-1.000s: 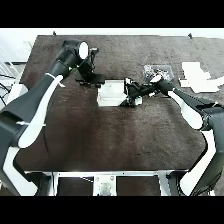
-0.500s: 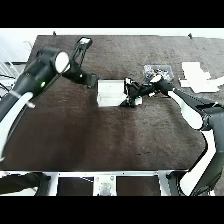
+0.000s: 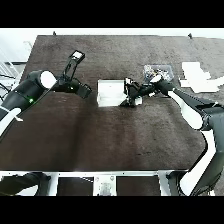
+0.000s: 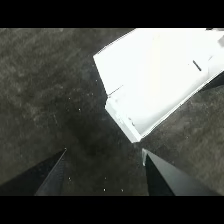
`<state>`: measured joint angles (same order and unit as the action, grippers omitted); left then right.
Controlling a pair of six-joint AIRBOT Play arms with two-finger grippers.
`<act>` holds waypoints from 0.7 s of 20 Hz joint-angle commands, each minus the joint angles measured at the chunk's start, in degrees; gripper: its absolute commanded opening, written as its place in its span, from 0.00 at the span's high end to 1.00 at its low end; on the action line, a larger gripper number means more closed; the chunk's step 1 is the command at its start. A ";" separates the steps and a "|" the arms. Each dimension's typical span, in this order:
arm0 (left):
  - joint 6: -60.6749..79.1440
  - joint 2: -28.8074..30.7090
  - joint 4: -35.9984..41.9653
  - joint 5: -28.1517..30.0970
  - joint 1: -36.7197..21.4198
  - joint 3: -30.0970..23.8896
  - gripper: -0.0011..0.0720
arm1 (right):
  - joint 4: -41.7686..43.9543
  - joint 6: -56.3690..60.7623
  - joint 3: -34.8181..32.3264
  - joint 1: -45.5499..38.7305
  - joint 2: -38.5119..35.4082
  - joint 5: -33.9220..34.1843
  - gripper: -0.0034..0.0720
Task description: Fold the box and place the chain.
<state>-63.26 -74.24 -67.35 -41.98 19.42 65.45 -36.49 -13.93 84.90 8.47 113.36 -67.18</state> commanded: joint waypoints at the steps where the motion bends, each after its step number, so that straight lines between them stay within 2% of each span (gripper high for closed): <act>1: 5.70 0.09 3.17 2.60 -0.35 -0.63 0.20 | 0.00 0.00 -0.02 0.02 0.04 0.02 0.29; 4: 30.67 -0.48 11.43 0.39 -2.36 -0.63 0.20 | 0.00 0.00 -0.02 0.04 0.04 0.02 0.29; 6: 44.57 -1.81 22.58 -4.24 -7.43 -0.59 0.20 | 0.00 0.00 -0.02 0.02 0.04 0.02 0.29; 8: 58.31 -4.04 34.93 -11.30 -12.28 -0.37 0.20 | 0.00 0.02 -0.02 0.02 0.04 0.02 0.29; 9: 62.01 -5.64 37.44 -14.53 -13.73 0.11 0.20 | 0.00 0.02 -0.02 0.02 0.04 0.02 0.29; 11: 64.43 -10.16 36.76 -18.71 -14.51 2.16 0.20 | 0.00 0.00 -0.02 0.02 0.04 0.02 0.29; 14: 66.51 -17.94 36.04 -21.51 -14.51 6.43 0.20 | 0.00 0.02 -0.02 0.02 0.04 0.02 0.29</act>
<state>-3.70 -86.28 -34.15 -58.02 6.02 68.86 -36.49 -13.93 84.90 8.47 113.36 -67.16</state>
